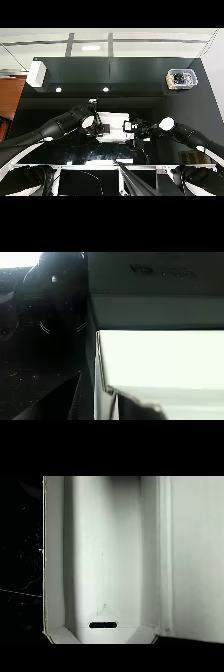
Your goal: Fold the box and place the chain.
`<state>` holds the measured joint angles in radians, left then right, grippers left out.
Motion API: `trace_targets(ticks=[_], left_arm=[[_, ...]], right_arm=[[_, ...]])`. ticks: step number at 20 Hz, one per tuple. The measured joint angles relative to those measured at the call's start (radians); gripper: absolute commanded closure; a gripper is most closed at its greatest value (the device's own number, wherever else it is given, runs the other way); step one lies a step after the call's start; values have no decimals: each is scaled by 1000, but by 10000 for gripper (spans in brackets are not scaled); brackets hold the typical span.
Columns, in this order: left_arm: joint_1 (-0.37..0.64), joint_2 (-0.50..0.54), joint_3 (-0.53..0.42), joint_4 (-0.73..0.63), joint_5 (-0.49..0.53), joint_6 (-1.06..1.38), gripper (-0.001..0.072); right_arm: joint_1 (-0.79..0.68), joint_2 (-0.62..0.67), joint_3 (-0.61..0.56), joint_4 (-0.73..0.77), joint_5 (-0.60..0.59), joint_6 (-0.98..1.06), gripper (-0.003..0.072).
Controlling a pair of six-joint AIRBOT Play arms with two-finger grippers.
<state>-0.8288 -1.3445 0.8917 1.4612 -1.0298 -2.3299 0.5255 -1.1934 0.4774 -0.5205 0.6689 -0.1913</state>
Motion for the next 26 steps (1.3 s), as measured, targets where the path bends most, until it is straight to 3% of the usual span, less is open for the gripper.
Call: trace_targets(ticks=[7, 8, 10, 15, 16, 17, 18, 24, 25, 26], left_arm=[[0, -21, 0, -12, 0, -7, 457], [0, -26, 0, -18, 0, -7, 557], [0, -32, 0, -26, 2, -6, 681], [0, -37, 6, -31, -3, -3, 676], [0, -38, 7, -33, -4, -3, 605], [0, -39, 8, -35, -2, -8, 414], [0, -39, 9, -41, 0, -7, 328], [0, -39, 35, -25, -3, -6, 348], [0, -39, 37, -19, -3, -6, 392], [0, -42, 39, -14, -5, -6, 503]], right_arm=[[0, 0, 0, 0, -1, 0, 238], [0, 0, 0, 0, -1, 0, 238], [0, 0, 0, -1, -2, -3, 238], [0, 0, 0, 0, -7, -2, 238], [0, 0, 0, 0, -8, -2, 238], [0, 0, 0, 0, -7, 2, 238], [0, 0, 0, -2, -8, 5, 238], [0, 0, 0, -1, -9, 2, 238], [0, 0, 0, -1, -9, 1, 238], [0, 0, 0, 0, -9, 1, 238]])
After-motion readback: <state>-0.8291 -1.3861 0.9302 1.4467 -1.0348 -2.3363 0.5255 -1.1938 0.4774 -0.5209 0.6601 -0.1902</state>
